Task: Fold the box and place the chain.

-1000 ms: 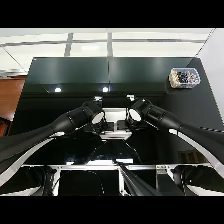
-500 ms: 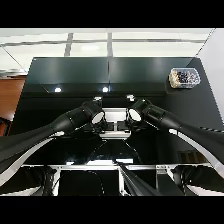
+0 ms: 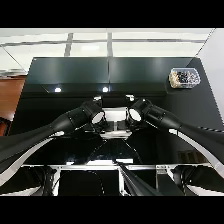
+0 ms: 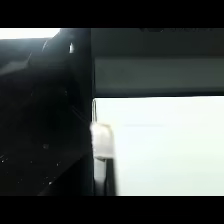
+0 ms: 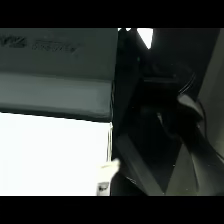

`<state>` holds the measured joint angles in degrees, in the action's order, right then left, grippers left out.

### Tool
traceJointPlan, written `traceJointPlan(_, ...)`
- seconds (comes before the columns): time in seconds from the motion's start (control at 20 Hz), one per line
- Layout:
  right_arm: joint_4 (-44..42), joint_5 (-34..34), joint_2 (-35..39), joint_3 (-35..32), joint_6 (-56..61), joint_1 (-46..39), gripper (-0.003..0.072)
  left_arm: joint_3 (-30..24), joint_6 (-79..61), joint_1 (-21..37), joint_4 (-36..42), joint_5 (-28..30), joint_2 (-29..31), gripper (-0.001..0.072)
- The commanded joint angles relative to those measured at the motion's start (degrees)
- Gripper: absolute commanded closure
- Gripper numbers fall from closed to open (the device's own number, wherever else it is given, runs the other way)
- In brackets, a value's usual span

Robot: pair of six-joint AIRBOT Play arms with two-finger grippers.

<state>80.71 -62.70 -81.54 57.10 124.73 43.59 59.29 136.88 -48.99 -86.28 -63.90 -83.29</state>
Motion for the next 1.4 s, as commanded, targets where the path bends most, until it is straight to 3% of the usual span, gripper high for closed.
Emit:
traceJointPlan(0.0, -0.1, 0.0, 0.0, 0.0, -0.9, 0.0, 0.0669, 0.0, -0.3, 0.0, -0.2, 0.4, 0.0, 0.068)
traceJointPlan(0.05, 0.0, 0.0, 0.0, 0.0, -0.9, 0.0, 0.0667, 0.0, -0.3, 0.0, -0.2, 0.4, 0.0, 0.068)
traceJointPlan(0.1, 0.3, -0.1, 0.0, 0.2, -0.9, 0.0, 0.059, 0.0, -0.3, 0.0, -0.2, 0.3, 0.0, 0.068)
traceJointPlan(0.15, 0.8, -0.2, 0.3, 0.4, -0.9, 0.0, 0.039, 0.0, -0.3, 0.0, -0.2, 0.3, 0.0, 0.068)
traceJointPlan(0.2, 1.6, -0.8, 0.8, 0.8, -1.4, 0.0, 0.0309, 0.0, -0.4, 0.0, -0.2, 0.3, 0.0, 0.068)
traceJointPlan(0.4, 7.1, -6.2, 5.8, 3.3, -5.3, 0.0, 0.0316, 0.0, -0.4, 0.0, -0.2, 0.4, 0.0, 0.068)
traceJointPlan(0.6, 8.5, -7.9, 16.4, 5.7, -11.0, -3.4, 0.0316, 0.0, -0.4, 0.0, -0.2, 0.4, 0.0, 0.068)
traceJointPlan(0.7, 15.2, -6.4, 22.4, 6.0, -13.7, -7.5, 0.0316, 0.0, -0.4, 0.0, -0.2, 0.3, 0.0, 0.068)
traceJointPlan(0.8, 27.2, -3.5, 24.9, 6.0, -16.8, -12.9, 0.0317, 0.0, -0.4, 0.0, -0.2, 0.3, 0.0, 0.068)
traceJointPlan(0.95, 30.8, 4.2, 22.8, 5.5, -16.8, -25.9, 0.0286, 0.0, -0.4, 0.0, -0.2, 0.3, 0.0, 0.068)
traceJointPlan(1.0, 30.3, 6.1, 21.0, 5.5, -16.8, -31.0, -0.0021, 0.0, -0.4, 0.0, -0.2, 0.2, 0.0, 0.068)
traceJointPlan(1.2, 18.6, 12.6, 11.1, 6.6, -16.8, -47.1, -0.0017, 0.0, -0.4, 0.0, -0.1, 0.2, 0.0, 0.068)
traceJointPlan(1.35, 10.7, 12.4, 0.2, 15.2, -16.8, -52.7, -0.0015, 0.0, -0.4, 0.0, 0.0, 0.2, 0.0, 0.068)
